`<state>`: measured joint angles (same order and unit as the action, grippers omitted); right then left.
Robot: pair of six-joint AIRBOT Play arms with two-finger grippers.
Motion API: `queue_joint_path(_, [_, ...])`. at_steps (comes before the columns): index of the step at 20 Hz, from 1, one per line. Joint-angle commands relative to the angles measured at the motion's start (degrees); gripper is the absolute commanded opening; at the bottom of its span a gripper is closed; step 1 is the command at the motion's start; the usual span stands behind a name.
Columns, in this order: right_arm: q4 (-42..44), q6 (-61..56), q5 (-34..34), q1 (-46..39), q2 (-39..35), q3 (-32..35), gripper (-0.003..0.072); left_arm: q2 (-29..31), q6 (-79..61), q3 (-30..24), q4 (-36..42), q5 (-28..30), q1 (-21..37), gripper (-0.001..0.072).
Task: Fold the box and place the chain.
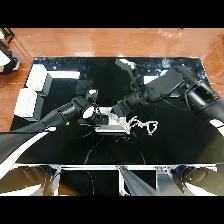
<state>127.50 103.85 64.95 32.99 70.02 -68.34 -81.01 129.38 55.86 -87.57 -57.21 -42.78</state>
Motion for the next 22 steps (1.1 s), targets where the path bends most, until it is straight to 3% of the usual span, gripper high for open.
queue_joint_path(1, [-0.11, 0.13, -2.64, 0.0, 1.03, 3.52, 0.0011, 0.02, 0.0, 0.04, 0.0, -0.26, 0.04, 0.0021])
queue_joint_path(4, [-0.5, -0.17, -3.65, -0.26, 1.38, 4.15, 0.0045, 0.02, 0.0, 0.04, 0.0, -0.24, 0.04, 0.0021])
queue_joint_path(5, [-0.5, -0.17, -3.08, -1.09, 1.36, 4.15, 0.0407, 0.02, 0.0, 0.04, 0.0, -0.24, 0.04, 0.0021])
queue_joint_path(6, [-0.5, -0.11, -1.73, -2.36, 1.22, 4.15, 0.0715, 0.02, 0.0, 0.04, 0.0, -0.22, 0.04, 0.0021])
queue_joint_path(11, [-3.56, 5.27, 7.3, -14.32, -5.03, 6.14, 0.0693, 0.02, -0.04, 0.04, -0.02, -0.33, 0.04, 0.0021])
queue_joint_path(16, [-9.68, 16.13, 1.81, -26.73, -12.98, 18.8, 0.0692, 0.02, 1.57, 0.04, -2.64, -1.99, -0.09, 0.0019])
queue_joint_path(20, [-9.86, 27.06, -8.31, -26.99, -12.94, 29.66, 0.0694, 0.02, 4.81, 0.04, -5.4, -2.45, -1.38, 0.0019])
queue_joint_path(22, [-7.19, 35.23, -9.92, -24.79, -12.94, 33.03, 0.0695, 0.02, 4.81, 0.04, -5.42, -2.56, -1.31, 0.002])
